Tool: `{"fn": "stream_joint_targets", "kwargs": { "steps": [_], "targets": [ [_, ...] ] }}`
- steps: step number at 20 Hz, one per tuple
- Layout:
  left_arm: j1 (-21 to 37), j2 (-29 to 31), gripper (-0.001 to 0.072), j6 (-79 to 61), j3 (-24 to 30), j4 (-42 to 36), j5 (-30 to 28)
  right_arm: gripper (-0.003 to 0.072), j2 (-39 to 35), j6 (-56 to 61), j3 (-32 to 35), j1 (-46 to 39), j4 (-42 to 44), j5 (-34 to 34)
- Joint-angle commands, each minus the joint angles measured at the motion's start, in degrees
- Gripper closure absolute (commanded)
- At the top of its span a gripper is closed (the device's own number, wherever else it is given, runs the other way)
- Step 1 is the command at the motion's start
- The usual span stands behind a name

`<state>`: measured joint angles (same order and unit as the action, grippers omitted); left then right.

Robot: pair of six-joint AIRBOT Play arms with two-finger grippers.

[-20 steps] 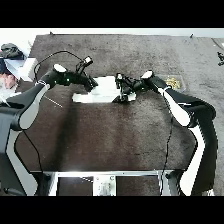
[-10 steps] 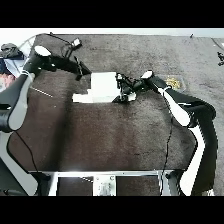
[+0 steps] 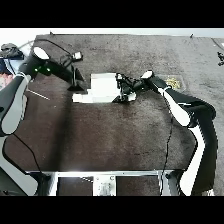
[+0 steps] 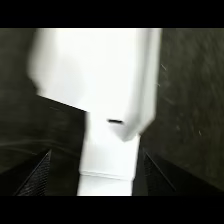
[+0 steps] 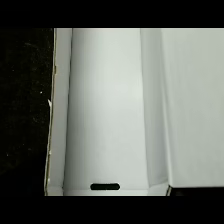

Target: Fold the box and place the chain.

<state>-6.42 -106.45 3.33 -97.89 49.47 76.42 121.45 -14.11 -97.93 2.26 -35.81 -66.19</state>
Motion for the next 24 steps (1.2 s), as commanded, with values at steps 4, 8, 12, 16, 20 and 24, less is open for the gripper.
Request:
{"fn": "stream_joint_targets", "kwargs": {
  "steps": [4,8,12,16,20,24],
  "targets": [
    [-3.08,0.13,0.0031,-8.57,11.08,2.78,-12.87,0.0254,0.0,0.02,-0.02,0.04,0.04,-0.04],
    [-3.91,0.07,0.0032,-10.93,12.5,0.46,-14.21,0.0254,0.0,0.02,-0.02,0.04,0.04,0.0],
    [-4.48,-0.48,0.0032,-11.5,12.5,-0.7,-18.99,0.0254,0.0,0.02,-0.04,0.04,0.07,0.0],
    [-4.48,-0.83,0.0067,-11.34,12.48,-0.87,-18.47,0.0254,0.0,0.02,-0.02,0.04,0.04,0.0],
    [-4.48,-0.83,0.0085,-11.32,12.5,-1.95,-15.91,0.0254,0.0,0.02,-0.02,0.04,0.04,-0.02],
    [-4.48,-0.83,0.0328,-10.84,12.5,-2.91,-15.72,0.0254,0.0,0.02,-0.02,0.04,0.04,0.0]
  ]
}}
